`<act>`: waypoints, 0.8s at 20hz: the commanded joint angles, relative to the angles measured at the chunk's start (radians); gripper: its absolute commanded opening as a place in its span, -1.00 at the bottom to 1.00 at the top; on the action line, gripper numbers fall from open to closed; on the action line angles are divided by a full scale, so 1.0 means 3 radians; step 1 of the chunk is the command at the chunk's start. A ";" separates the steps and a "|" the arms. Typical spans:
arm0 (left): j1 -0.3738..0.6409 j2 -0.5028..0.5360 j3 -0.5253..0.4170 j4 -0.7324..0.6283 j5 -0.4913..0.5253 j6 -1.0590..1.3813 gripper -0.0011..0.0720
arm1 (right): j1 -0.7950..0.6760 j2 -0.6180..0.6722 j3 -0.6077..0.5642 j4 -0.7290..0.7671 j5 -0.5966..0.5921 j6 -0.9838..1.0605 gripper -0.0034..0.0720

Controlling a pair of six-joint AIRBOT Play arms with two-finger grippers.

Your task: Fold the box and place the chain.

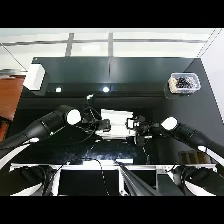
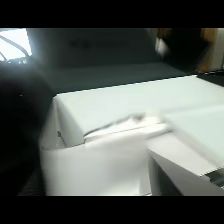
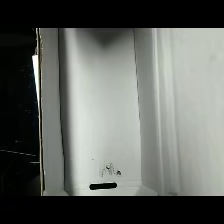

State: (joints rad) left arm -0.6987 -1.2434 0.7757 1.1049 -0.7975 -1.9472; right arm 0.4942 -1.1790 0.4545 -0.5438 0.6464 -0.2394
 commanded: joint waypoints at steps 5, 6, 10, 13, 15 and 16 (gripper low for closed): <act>-0.0123 -0.0001 0.0186 0.0384 -0.0225 -0.0301 0.92 | 0.0000 -0.0001 0.0001 0.0001 -0.0001 0.0004 -0.10; -0.0141 0.0000 0.0197 0.0392 -0.0230 -0.0306 0.92 | 0.0000 -0.0001 0.0000 0.0001 -0.0001 0.0004 -0.10; -0.0112 0.0004 0.0205 0.0394 -0.0292 -0.0305 0.93 | 0.0000 -0.0001 0.0001 0.0001 -0.0001 0.0004 -0.10; -0.0005 0.0037 0.0206 0.0393 -0.0393 -0.0258 0.93 | 0.0000 -0.0001 0.0001 0.0001 -0.0001 0.0004 -0.10; 0.0098 0.0120 0.0205 0.0392 -0.0496 -0.0123 0.93 | 0.0000 -0.0001 0.0000 0.0001 -0.0001 0.0004 -0.10; 0.0173 0.0184 0.0205 0.0392 -0.0572 -0.0046 0.93 | 0.0000 -0.0001 0.0001 0.0001 -0.0001 0.0004 -0.10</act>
